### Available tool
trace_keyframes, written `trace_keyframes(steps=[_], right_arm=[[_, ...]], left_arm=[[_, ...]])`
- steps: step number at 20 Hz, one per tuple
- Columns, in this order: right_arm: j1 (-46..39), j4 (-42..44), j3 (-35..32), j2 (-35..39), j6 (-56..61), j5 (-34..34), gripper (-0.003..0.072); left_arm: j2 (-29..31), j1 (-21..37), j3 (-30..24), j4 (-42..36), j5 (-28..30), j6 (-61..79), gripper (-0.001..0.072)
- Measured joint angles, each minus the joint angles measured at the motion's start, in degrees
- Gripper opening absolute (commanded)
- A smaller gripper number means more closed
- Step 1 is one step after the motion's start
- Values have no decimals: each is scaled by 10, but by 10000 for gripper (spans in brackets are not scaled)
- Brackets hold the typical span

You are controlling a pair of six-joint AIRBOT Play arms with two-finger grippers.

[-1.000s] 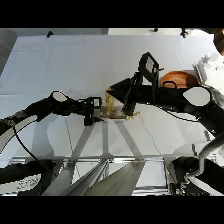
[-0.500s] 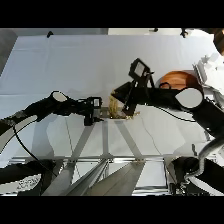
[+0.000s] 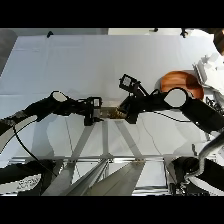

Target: Fold the box and place the chain.

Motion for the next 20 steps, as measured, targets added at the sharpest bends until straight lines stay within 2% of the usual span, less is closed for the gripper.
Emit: trace_keyframes(steps=[1, 3, 4, 11, 16, 20], right_arm=[[0, -1, 0, -1, 3, 2, 111], [0, -3, 0, -2, 5, 5, 381], [0, -4, 0, -2, 5, 5, 423], [0, -15, 0, 10, 7, 15, 420], [-5, -85, 0, 76, 6, 23, 415], [-52, -125, -15, 118, 5, 23, 413]], left_arm=[[0, 0, 0, 0, 0, 0, 433], [0, 0, 0, 0, 0, 0, 433], [0, 0, 0, 0, 0, 0, 433], [0, 0, 0, 0, 0, 0, 433], [0, 0, 0, 0, 0, 0, 433], [0, 0, 0, 0, 0, 0, 433]])
